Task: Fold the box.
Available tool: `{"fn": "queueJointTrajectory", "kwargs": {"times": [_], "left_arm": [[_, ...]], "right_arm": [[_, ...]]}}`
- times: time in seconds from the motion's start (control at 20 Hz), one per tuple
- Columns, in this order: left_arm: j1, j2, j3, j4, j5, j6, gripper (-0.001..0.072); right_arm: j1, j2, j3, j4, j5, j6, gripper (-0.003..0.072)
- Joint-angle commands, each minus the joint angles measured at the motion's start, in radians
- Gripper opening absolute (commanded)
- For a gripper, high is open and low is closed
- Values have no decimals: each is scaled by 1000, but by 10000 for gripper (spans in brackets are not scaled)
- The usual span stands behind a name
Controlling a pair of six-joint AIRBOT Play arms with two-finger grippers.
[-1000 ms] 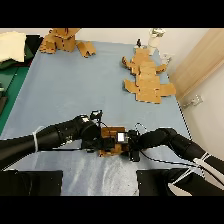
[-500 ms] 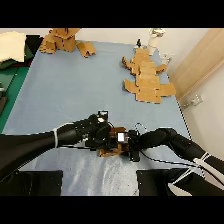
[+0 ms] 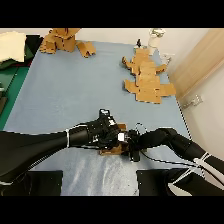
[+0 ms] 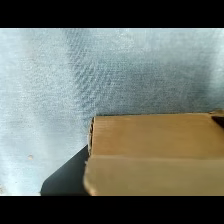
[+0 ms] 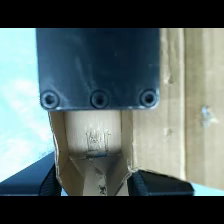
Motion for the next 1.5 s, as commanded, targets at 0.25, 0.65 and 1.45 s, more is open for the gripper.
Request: {"fn": "queueJointTrajectory", "kwargs": {"times": [0.25,0.65,1.45], "left_arm": [[-5,7,5,-24,-13,21,576],[-3,117,6,5,-71,48,583],[19,318,-103,15,-292,430,12]], "right_arm": [[1,1,1,0,1,-1,440],[1,1,1,0,1,-1,440],[1,1,1,0,1,-1,440]]}}
